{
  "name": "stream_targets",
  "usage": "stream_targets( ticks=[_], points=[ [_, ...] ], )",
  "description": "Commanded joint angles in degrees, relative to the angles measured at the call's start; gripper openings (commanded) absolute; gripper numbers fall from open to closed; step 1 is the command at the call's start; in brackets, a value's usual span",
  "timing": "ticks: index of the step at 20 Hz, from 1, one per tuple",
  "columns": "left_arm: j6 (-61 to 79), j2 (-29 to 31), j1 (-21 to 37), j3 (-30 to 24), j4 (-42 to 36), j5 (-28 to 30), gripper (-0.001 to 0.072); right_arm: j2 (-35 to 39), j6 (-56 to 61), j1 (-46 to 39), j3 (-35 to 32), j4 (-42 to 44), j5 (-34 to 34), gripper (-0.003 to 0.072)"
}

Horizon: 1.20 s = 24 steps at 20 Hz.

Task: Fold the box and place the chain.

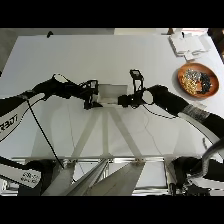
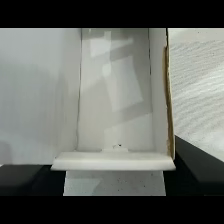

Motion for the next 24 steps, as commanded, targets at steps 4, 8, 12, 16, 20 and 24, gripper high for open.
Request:
stream_targets(
  ticks=[4, 8, 12, 16, 20, 24],
  points=[
    [-0.02, -0.02, -0.02, -0.02, 0.02, 0.00, 0.0336, -0.31, 6.21, 0.24, 2.23, -4.44, 1.27, 0.0481],
    [-0.02, 0.00, -0.02, -0.02, 0.02, 0.00, 0.0336, -0.37, 6.21, 0.24, 6.05, -5.07, 2.38, 0.0491],
    [0.00, 0.00, -0.02, -0.02, 0.02, 0.02, 0.0336, -2.89, 6.67, 0.26, 8.81, -7.34, 9.55, 0.0490],
    [0.00, 0.00, -0.02, -0.02, 0.00, 0.02, 0.0336, -6.25, 6.64, 2.36, 9.66, -9.46, 11.56, 0.0482],
    [0.00, -0.02, -0.02, -0.02, 0.02, 0.02, 0.0336, -7.30, 6.67, 4.00, 12.13, -9.33, 10.23, 0.0476],
    [-0.02, 0.00, -0.02, -0.02, 0.02, 0.02, 0.0336, -7.28, 6.67, 4.00, 14.80, -8.72, 12.02, 0.0475]
  ],
)
